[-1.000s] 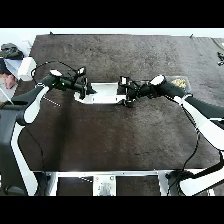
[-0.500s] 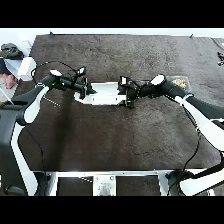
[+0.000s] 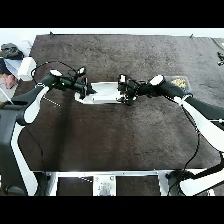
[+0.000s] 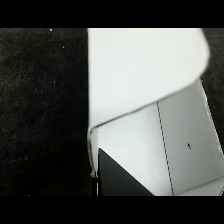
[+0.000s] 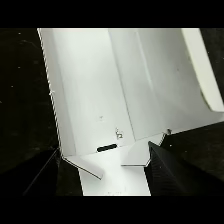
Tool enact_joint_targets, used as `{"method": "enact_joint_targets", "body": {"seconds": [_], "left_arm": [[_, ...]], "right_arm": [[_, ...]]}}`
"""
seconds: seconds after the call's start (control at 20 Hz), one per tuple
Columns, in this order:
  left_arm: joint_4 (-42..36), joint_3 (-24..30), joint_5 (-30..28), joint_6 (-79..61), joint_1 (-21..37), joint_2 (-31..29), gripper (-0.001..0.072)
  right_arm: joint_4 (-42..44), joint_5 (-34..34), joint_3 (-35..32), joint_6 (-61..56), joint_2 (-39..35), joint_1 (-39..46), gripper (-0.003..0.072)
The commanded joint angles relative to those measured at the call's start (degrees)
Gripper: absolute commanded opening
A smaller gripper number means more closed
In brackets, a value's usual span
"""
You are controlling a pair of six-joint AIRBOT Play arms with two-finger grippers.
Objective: Fold the box and place the chain.
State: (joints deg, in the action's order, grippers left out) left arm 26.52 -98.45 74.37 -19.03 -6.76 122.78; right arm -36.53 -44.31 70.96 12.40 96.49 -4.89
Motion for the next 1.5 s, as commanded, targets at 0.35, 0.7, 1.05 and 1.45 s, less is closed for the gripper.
{"method": "enact_joint_targets", "body": {"seconds": [0.35,0.7,1.05,1.45], "left_arm": [[0.0,0.0,0.0,0.0,0.0,0.0,0.0013],[0.0,0.0,0.0,0.0,0.0,0.0,0.0013],[0.0,0.0,0.0,0.0,0.0,0.0,0.0012],[0.0,0.0,0.0,0.0,0.0,0.0,0.0013]], "right_arm": [[0.2,0.6,0.8,3.2,0.0,0.2,0.0599],[0.5,-1.1,2.8,3.2,1.4,2.0,0.0598],[0.6,-9.2,9.2,2.3,6.5,3.1,0.0598],[0.3,-11.1,14.0,1.5,9.7,3.4,0.0597]]}}
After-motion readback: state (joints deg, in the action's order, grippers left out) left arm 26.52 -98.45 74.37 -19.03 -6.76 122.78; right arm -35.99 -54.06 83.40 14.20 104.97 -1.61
